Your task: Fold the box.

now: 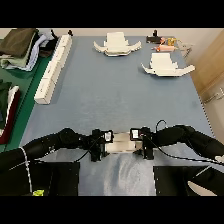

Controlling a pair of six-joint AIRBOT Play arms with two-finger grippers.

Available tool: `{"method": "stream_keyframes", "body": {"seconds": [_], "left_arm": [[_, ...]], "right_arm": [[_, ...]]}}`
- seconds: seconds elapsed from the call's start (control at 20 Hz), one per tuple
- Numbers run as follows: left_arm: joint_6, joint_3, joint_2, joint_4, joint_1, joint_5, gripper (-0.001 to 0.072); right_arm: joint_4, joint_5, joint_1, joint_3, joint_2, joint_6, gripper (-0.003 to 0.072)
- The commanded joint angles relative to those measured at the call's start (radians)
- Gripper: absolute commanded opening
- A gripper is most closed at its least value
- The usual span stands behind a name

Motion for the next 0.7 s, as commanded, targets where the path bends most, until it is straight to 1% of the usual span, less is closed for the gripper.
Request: {"method": "stream_keyframes", "body": {"seconds": [0.0, 0.65], "left_arm": [[-0.001, 0.001, 0.002, 0.001, 0.0, 0.006, 0.0442], [-0.001, 0.001, 0.002, 0.001, 0.0, 0.006, 0.0442]], "right_arm": [[0.0, 0.001, 0.0, 0.0, 0.001, 0.0, 0.0512], [-0.007, 0.001, 0.0, 0.0, 0.001, 0.0, 0.0512]]}}
